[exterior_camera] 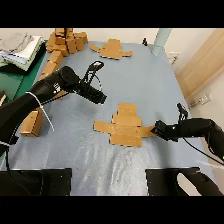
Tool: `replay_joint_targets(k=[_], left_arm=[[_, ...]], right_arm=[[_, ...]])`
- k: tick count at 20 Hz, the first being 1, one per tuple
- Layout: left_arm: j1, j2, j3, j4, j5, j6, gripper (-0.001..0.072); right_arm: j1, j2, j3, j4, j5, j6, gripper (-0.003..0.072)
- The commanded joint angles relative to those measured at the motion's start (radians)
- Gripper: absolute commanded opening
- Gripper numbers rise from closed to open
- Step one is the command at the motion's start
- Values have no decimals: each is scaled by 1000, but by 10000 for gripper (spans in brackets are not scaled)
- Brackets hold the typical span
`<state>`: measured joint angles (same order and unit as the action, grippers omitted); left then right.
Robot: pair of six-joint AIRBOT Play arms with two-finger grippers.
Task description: Fold the box.
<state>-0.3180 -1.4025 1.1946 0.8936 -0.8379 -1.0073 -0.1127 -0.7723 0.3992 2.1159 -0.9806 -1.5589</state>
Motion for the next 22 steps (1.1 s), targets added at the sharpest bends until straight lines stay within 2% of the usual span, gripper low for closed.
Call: replay_joint_targets(k=[1,5,8,12,14,15,16,17,18,20,22], left_arm=[[0,0,1,0,1,0,11],[0,0,1,0,0,0,11],[0,0,1,-3,0,0,12],[0,0,1,-31,-29,-7,13],[0,0,1,-50,-31,-5,23],[0,0,1,-63,-34,1,345],[0,0,1,-77,-34,-1,698],[0,1,1,-100,-34,1,639],[0,1,1,-119,-35,1,639],[7,1,2,-143,-38,0,639],[46,-1,0,-166,-85,0,639]], right_arm=[[-9,-146,80,-7,-54,-107,229],[-8,-391,244,30,-161,-255,228],[-6,-537,304,203,-250,-405,228],[33,-586,314,221,-278,-459,227],[47,-586,315,224,-277,-472,202],[51,-586,315,231,-277,-488,136],[53,-586,315,236,-277,-497,135],[53,-586,315,243,-275,-515,37],[53,-586,314,256,-272,-546,1],[53,-583,314,309,-245,-628,1],[70,-570,314,344,-232,-713,1]])
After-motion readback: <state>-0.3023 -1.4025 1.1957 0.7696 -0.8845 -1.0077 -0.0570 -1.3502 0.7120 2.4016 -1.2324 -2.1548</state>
